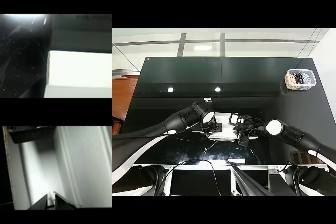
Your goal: Fold the box and place the chain.
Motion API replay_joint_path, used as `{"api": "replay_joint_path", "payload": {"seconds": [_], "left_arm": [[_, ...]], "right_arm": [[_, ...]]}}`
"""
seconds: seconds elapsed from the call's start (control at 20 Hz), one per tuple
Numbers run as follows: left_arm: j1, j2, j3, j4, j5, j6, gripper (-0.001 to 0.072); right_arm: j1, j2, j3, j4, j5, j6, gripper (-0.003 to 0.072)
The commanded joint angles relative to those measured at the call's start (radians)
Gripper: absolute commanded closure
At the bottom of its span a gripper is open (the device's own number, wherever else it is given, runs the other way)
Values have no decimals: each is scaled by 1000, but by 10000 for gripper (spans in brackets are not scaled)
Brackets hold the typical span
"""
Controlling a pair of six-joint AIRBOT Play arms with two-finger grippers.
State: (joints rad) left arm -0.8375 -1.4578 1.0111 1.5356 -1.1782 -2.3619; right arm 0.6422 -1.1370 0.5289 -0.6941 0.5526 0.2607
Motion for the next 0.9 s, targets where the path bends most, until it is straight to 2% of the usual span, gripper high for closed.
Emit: {"api": "replay_joint_path", "payload": {"seconds": [0.0,0.2,0.35,0.4,0.45,0.55,0.7,0.85], "left_arm": [[0,0,0,-2,-5,2,678],[0,0,0,1,-1,2,678],[1,0,0,2,-2,2,678],[1,0,0,2,-1,2,678],[0,0,0,1,-2,2,678],[0,0,0,1,-6,2,678],[0,0,0,1,-4,2,678],[0,0,0,0,-5,2,678]], "right_arm": [[-80,48,6,-71,68,243,567],[-354,220,11,-177,370,571,567],[-598,282,8,-240,526,874,567],[-669,280,-5,-248,537,948,568],[-725,278,-30,-249,528,998,655],[-776,267,-97,-240,529,1054,665],[-746,209,-185,-151,529,1054,665],[-635,121,-199,-35,458,1040,664]]}}
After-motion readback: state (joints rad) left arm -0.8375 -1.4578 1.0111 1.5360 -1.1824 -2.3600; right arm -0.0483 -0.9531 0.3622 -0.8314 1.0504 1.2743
